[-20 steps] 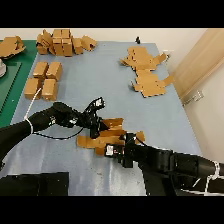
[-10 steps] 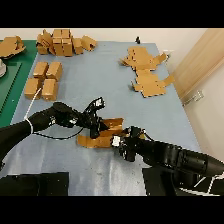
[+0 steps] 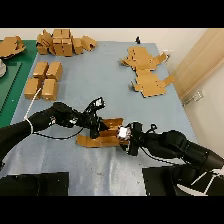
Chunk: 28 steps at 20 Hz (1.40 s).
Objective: Fold the box.
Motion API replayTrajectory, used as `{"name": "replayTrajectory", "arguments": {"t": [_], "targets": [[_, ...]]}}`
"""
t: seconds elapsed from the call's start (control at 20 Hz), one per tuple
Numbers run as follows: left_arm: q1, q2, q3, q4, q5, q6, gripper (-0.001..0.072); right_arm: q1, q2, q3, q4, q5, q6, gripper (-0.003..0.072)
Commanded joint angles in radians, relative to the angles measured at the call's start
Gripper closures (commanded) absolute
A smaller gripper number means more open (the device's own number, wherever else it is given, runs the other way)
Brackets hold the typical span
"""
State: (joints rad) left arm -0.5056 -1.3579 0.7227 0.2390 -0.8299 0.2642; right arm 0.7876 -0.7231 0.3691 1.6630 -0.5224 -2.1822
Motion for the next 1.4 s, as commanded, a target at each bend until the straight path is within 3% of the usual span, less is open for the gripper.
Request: {"name": "replayTrajectory", "arguments": {"t": [0.0, 0.65, 0.9, 1.35], "targets": [[0.000, 0.001, 0.001, 0.000, 0.000, 0.000, 0.0697, -0.094, -0.001, 0.000, 0.187, 0.004, -0.231, -0.0028], [0.000, 0.001, 0.001, 0.000, 0.000, 0.000, 0.0697, -0.253, -0.138, 0.014, 0.593, -0.058, -0.728, -0.0027], [0.000, 0.001, 0.001, 0.000, 0.000, 0.000, 0.0696, -0.314, -0.226, 0.072, 0.621, -0.169, -0.801, -0.0027], [0.000, 0.001, 0.001, 0.000, 0.000, 0.000, 0.0696, -0.321, -0.279, 0.084, 0.622, -0.186, -0.819, -0.0024]]}}
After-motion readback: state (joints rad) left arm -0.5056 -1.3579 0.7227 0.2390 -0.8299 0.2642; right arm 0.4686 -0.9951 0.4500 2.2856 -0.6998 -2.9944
